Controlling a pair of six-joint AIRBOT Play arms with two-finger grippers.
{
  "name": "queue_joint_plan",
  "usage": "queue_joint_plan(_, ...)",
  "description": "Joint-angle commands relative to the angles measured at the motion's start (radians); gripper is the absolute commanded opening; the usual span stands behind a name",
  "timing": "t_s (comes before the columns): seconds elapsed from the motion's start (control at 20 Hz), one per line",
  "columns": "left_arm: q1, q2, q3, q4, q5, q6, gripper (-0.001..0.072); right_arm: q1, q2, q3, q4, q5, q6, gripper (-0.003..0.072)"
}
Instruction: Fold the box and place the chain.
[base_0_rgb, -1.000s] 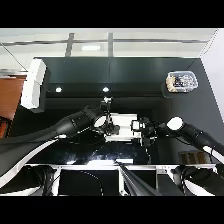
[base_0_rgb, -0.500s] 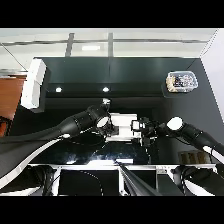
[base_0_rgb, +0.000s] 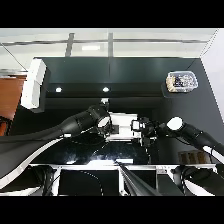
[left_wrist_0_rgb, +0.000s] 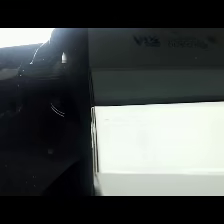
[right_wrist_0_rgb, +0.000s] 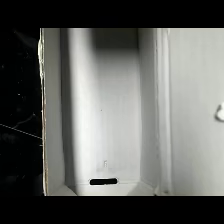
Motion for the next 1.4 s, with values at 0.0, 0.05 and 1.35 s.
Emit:
queue_joint_plan(0.0,0.000,-0.003,0.016,-0.003,0.023,-0.002,0.0031,0.000,0.000,0.000,-0.001,-0.001,0.001,0.0427)
queue_joint_plan(0.05,0.000,-0.003,0.020,-0.003,0.029,-0.002,0.0106,0.000,0.000,0.000,-0.001,-0.002,0.002,0.0427)
queue_joint_plan(1.35,0.002,-0.021,0.027,0.024,-0.034,0.002,0.0239,0.000,0.000,0.000,0.002,-0.006,0.003,0.0427)
